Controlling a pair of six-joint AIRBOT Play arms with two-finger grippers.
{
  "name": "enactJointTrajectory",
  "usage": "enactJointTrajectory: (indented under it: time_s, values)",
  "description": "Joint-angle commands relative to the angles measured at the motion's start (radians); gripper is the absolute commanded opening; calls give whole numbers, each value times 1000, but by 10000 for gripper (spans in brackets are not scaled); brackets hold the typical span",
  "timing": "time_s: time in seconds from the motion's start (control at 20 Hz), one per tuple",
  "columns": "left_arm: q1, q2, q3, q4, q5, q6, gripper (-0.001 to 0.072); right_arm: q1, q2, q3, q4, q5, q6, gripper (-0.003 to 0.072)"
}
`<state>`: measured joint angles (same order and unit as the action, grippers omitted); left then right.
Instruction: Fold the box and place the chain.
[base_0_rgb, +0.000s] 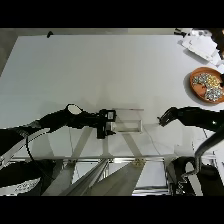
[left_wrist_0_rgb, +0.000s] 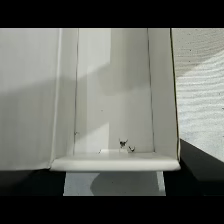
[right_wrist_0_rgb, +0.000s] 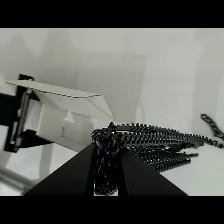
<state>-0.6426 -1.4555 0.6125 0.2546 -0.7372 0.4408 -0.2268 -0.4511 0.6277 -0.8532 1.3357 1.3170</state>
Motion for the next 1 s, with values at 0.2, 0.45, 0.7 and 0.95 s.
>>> enactJointTrajectory:
  time_s: [0.2, 0.45, 0.7, 0.95]
  values:
    - [0, 0, 0, 0, 0, 0, 279, 173, -249, -1, 83, 3, -43, 6]
    - [0, 0, 0, 0, 0, 0, 279, 429, -365, -1, 60, -138, -43, 6]
    - [0, 0, 0, 0, 0, 0, 279, 523, -402, -1, 53, -286, -8, 6]
    - [0, 0, 0, 0, 0, 0, 279, 670, -507, 0, 43, -435, 39, 6]
